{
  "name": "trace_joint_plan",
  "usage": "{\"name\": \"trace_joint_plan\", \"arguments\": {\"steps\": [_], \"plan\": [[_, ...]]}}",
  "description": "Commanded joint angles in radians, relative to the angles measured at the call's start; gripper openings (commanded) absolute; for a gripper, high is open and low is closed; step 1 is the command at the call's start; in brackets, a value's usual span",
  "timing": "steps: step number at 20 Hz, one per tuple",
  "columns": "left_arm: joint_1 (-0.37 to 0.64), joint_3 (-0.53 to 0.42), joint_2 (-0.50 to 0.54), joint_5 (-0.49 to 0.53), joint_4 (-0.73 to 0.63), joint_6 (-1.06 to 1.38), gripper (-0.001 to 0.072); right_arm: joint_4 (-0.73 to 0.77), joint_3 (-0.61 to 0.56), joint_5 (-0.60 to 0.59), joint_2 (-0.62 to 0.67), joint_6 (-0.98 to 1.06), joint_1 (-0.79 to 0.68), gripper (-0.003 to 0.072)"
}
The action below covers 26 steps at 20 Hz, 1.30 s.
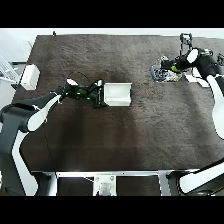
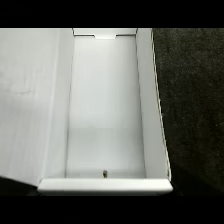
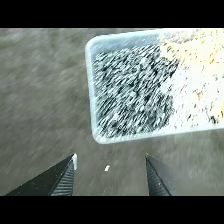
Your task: Fold the box and place the chain.
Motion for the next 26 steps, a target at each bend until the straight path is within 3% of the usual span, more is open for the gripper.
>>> {"name": "trace_joint_plan", "arguments": {"steps": [1, 6, 12, 14, 16, 18, 19, 20, 21, 23, 26], "plan": [[0.001, 0.0, 0.0, 0.0, 0.001, 0.0, 0.0347, 0.077, 0.086, -0.025, -0.118, -0.074, -0.04, 0.0516], [0.001, 0.0, 0.0, 0.001, 0.001, 0.0, 0.0347, 0.109, 0.168, -0.018, -0.226, -0.085, -0.039, 0.0516], [0.001, 0.0, 0.0, 0.001, 0.001, 0.0, 0.0347, 0.132, 0.178, 0.039, -0.278, -0.084, -0.039, 0.0514], [0.001, 0.0, 0.0, 0.0, 0.001, 0.0, 0.0347, 0.136, 0.178, 0.069, -0.285, -0.096, -0.039, 0.0456], [0.001, 0.0, 0.0, 0.0, 0.001, 0.0, 0.0347, 0.136, 0.178, 0.067, -0.289, -0.096, -0.04, 0.0449], [0.001, 0.0, 0.0, 0.001, 0.001, 0.0, 0.0347, 0.137, 0.178, 0.069, -0.295, -0.095, -0.042, 0.0368], [0.001, 0.0, 0.0, 0.001, 0.001, 0.0, 0.0347, 0.137, 0.177, 0.069, -0.297, -0.095, -0.042, 0.0367], [0.001, 0.0, 0.0, 0.001, 0.001, 0.0, 0.0347, 0.136, 0.178, 0.069, -0.298, -0.095, -0.041, 0.03], [0.001, 0.0, 0.0, 0.001, 0.001, 0.0, 0.0347, 0.137, 0.179, 0.067, -0.298, -0.095, -0.041, 0.0167], [0.001, 0.0, 0.0, 0.001, 0.001, 0.0, 0.0347, 0.136, 0.194, 0.069, -0.297, -0.09, -0.041, 0.0063], [0.001, 0.0, 0.0, 0.001, 0.001, 0.0, 0.0347, 0.136, 0.239, 0.093, -0.294, -0.088, -0.039, 0.0012]]}}
